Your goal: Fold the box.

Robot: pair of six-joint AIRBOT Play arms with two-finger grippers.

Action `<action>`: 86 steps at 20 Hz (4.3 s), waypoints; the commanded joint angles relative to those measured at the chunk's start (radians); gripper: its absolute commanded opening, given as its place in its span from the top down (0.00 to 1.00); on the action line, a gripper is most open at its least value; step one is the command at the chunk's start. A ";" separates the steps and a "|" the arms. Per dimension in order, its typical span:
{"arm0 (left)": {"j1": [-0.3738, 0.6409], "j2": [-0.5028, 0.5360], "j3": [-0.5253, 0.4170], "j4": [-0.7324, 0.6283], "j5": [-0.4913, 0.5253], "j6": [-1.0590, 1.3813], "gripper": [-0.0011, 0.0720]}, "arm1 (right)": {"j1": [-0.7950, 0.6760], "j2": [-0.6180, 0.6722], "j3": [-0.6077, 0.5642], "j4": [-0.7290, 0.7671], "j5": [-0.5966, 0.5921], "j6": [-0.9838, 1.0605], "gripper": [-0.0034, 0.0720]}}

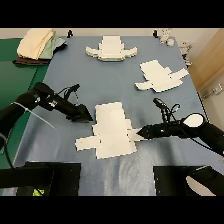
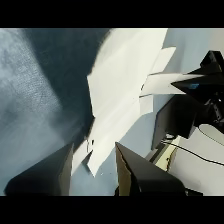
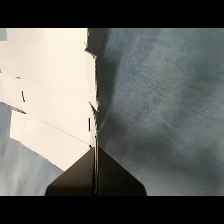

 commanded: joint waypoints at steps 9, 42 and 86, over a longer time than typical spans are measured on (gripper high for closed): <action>-0.079 -0.356 0.317 -0.074 -0.034 0.146 0.45 | 0.029 0.021 -0.016 -0.008 -0.017 0.051 0.95; -0.179 -0.312 0.346 -0.034 -0.175 0.441 0.97 | 0.024 0.021 0.009 -0.220 -0.103 0.177 0.42; -0.435 0.319 -0.124 -0.092 0.428 1.202 0.96 | 0.024 0.019 0.315 -0.823 -0.103 0.862 0.75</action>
